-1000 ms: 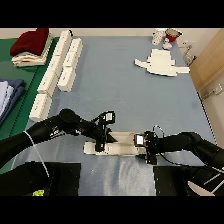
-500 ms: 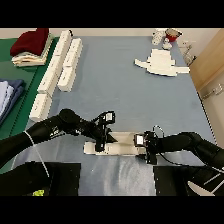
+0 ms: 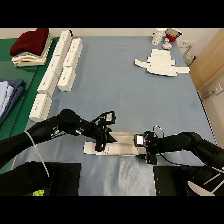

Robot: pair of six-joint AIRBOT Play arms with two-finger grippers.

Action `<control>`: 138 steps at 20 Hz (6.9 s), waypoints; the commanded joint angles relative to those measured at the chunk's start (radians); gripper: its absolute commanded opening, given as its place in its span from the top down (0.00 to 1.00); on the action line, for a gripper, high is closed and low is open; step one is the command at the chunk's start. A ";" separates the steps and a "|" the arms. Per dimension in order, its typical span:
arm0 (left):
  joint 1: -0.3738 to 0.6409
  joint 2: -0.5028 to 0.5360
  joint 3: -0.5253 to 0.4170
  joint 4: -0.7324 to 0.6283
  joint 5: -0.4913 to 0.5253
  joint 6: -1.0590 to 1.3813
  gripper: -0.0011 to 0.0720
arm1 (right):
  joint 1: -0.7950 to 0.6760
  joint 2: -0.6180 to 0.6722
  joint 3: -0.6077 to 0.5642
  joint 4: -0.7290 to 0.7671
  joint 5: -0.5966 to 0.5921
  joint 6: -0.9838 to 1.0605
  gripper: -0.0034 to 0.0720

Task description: Fold the box.

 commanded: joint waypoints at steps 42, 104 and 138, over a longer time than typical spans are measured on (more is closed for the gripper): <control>-0.040 -0.100 0.042 -0.008 0.163 -1.130 0.97 | 0.000 0.001 0.001 0.000 0.000 0.000 0.23; -0.160 0.196 -0.169 0.126 0.229 -0.175 0.87 | 0.000 0.001 0.001 0.000 0.000 0.000 0.23; 0.188 0.534 -0.168 0.803 -0.103 -1.741 0.97 | 0.000 0.001 0.001 0.000 0.000 0.000 0.23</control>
